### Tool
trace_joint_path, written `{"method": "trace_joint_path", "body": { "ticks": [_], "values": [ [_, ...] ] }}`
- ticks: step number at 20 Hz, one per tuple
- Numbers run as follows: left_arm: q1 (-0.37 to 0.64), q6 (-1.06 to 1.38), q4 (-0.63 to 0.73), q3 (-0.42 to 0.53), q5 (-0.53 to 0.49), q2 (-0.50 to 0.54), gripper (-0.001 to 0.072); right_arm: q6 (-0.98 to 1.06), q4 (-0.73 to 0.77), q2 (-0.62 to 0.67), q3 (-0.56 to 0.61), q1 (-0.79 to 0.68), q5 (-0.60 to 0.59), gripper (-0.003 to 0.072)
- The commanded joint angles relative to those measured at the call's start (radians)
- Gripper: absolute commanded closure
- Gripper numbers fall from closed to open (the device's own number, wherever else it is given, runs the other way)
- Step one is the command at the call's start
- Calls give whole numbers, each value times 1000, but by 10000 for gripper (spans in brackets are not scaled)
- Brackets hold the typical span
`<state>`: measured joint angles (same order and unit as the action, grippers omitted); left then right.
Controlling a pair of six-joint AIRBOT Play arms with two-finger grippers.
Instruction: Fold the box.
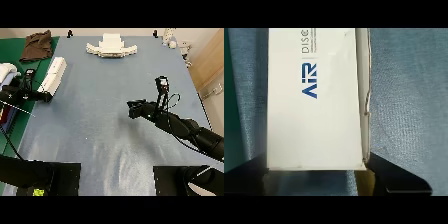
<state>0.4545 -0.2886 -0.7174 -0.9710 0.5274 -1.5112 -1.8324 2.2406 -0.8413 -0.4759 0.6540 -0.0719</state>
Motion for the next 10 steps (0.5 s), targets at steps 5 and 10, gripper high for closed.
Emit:
{"method": "trace_joint_path", "body": {
  "ticks": [5,10],
  "values": [
    [2,-32,-33,-2,39,20,19,0,0,-1,-1,0,-2,599],
    [8,-185,-296,-2,136,154,18,0,0,-1,-1,0,-25,598]
  ]
}}
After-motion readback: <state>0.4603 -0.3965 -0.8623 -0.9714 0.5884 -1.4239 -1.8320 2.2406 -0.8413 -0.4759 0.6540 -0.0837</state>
